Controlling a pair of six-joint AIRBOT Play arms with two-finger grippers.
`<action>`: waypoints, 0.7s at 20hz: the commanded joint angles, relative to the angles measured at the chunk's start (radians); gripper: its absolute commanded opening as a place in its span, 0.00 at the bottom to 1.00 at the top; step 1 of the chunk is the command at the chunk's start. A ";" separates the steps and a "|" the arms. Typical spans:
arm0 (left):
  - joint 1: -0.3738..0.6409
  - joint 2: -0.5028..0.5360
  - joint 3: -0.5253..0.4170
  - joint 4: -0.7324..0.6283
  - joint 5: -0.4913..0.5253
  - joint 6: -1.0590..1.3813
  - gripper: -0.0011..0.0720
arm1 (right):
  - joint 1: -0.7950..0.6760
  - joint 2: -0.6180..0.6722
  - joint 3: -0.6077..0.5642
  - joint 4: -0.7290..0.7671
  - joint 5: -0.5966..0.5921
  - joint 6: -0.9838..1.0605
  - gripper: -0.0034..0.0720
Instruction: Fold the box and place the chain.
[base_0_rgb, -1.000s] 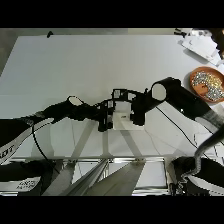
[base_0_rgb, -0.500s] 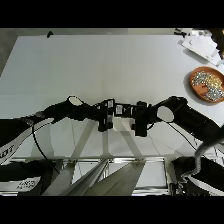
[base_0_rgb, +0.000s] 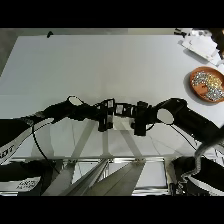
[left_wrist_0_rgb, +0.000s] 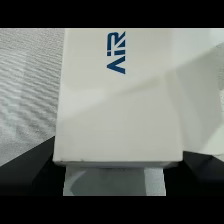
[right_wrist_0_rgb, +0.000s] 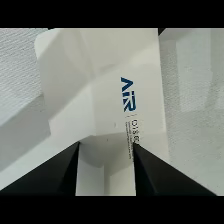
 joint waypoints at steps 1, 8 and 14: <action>0.000 0.000 0.000 0.001 0.000 0.002 0.39 | 0.001 0.000 -0.002 -0.006 -0.014 0.003 0.44; 0.000 0.000 0.000 0.001 0.000 0.002 0.39 | 0.001 0.039 -0.002 -0.035 -0.074 0.003 0.44; 0.000 0.000 0.000 0.001 0.000 0.002 0.39 | 0.001 0.063 -0.002 -0.024 -0.078 -0.010 0.44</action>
